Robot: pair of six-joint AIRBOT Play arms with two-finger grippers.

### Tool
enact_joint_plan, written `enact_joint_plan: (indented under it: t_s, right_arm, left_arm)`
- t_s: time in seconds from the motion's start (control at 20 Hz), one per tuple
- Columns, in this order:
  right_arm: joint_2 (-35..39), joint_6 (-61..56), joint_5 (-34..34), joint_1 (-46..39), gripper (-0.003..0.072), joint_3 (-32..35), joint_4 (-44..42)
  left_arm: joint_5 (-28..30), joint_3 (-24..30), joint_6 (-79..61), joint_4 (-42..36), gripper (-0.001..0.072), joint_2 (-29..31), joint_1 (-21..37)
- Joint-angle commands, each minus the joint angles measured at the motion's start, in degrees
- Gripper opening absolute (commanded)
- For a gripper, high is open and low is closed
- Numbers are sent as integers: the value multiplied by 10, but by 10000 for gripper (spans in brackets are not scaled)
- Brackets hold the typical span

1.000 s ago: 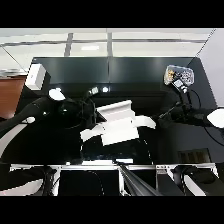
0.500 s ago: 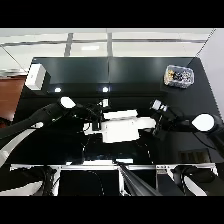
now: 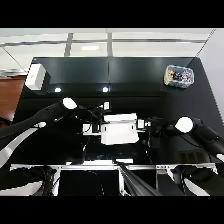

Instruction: Fold the box and place the chain.

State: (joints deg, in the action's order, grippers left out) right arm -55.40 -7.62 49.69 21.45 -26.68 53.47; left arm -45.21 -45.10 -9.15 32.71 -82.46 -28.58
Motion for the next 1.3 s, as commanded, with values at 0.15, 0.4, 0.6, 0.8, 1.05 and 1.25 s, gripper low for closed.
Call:
enact_joint_plan:
  t_s: [0.15,0.4,0.6,0.8,1.05,1.25]
  right_arm:
    - [-16,12,-57,44,710,16,-62]
    - [-24,12,-80,56,710,16,-74]
    - [-24,16,-92,56,710,-21,-60]
    - [-24,27,-114,48,710,-50,-56]
    - [-24,37,-116,23,710,-50,-56]
    - [-26,51,-115,9,709,-50,-78]
  left_arm:
    - [-3,0,-1,1,25,-2,0]
    - [-3,0,-1,1,25,-2,0]
    - [-3,0,-1,1,25,-2,0]
    - [-3,0,-1,1,25,-2,0]
    - [-3,0,-1,1,25,-2,0]
    - [-3,0,-1,1,25,-2,0]
